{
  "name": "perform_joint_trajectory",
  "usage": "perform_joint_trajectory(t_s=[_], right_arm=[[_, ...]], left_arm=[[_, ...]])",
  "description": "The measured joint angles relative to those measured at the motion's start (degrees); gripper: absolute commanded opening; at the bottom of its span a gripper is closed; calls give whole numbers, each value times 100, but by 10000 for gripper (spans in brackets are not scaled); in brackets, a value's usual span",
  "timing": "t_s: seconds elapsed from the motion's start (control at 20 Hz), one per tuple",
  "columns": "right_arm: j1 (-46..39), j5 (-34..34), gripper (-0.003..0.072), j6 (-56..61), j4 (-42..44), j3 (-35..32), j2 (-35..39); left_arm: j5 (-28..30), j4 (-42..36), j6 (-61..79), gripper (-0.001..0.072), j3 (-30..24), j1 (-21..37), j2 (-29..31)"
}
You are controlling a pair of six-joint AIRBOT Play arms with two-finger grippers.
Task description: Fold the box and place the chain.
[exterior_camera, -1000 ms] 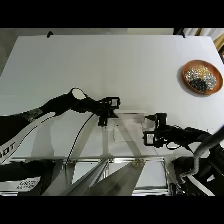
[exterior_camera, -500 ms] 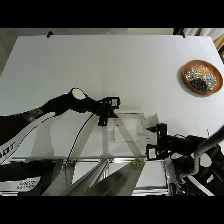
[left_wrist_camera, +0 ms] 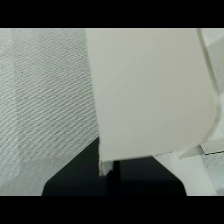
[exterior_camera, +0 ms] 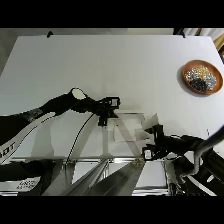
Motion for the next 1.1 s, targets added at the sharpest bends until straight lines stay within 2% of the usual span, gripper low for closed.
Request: perform_joint_trajectory(t_s=[0.45, 0.85, 1.1], right_arm=[[-214, -234, 655, 0, 90, 262, -138], [-155, 260, 650, 28, 48, 199, 55], [-105, -225, 650, 44, -7, 142, -339]], left_arm=[[2, -2, 0, 11, 0, 0, 0], [2, 0, -2, 11, 0, 0, 0], [2, -2, 0, 11, 0, 0, 0]])
